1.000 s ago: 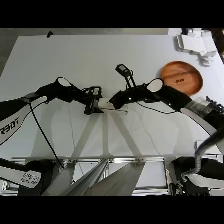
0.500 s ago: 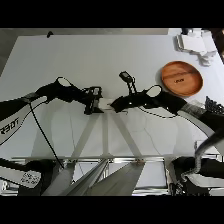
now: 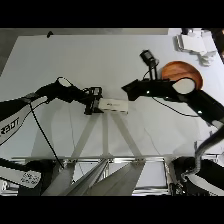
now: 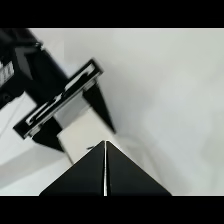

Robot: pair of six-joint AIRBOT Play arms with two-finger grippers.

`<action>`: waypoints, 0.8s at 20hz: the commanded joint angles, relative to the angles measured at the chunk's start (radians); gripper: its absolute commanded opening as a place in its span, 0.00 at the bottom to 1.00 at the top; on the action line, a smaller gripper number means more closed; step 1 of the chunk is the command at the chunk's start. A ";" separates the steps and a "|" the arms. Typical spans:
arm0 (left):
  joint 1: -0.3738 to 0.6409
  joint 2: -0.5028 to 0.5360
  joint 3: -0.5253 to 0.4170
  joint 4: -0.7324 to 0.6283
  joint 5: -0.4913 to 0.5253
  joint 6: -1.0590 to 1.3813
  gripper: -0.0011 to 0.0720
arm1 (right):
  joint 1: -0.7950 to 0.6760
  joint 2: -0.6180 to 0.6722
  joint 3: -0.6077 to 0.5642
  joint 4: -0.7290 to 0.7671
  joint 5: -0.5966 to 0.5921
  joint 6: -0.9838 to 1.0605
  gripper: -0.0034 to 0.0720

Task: Fold the box and place the chain.

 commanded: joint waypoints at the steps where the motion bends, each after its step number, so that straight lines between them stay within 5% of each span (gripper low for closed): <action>1: 0.001 0.001 0.001 0.000 0.000 0.000 0.17 | -0.097 0.112 0.000 -0.341 0.082 0.250 0.06; 4: 0.001 0.001 0.001 0.000 0.000 0.000 0.17 | -0.181 0.124 0.000 -0.795 0.287 0.528 0.06; 6: 0.001 0.001 0.001 0.000 0.000 0.000 0.17 | -0.240 0.124 0.000 -0.941 0.389 0.610 0.06; 13: -0.003 0.001 0.001 0.002 -0.002 -0.003 0.17 | -0.343 0.124 0.000 -0.938 0.388 0.612 0.06; 15: 0.001 0.010 0.001 -0.001 -0.003 -0.061 0.02 | -0.343 0.124 0.000 -0.909 0.362 0.612 0.06; 16: 0.000 0.025 0.001 0.002 -0.005 -0.114 0.03 | -0.343 0.124 0.000 -0.901 0.354 0.612 0.06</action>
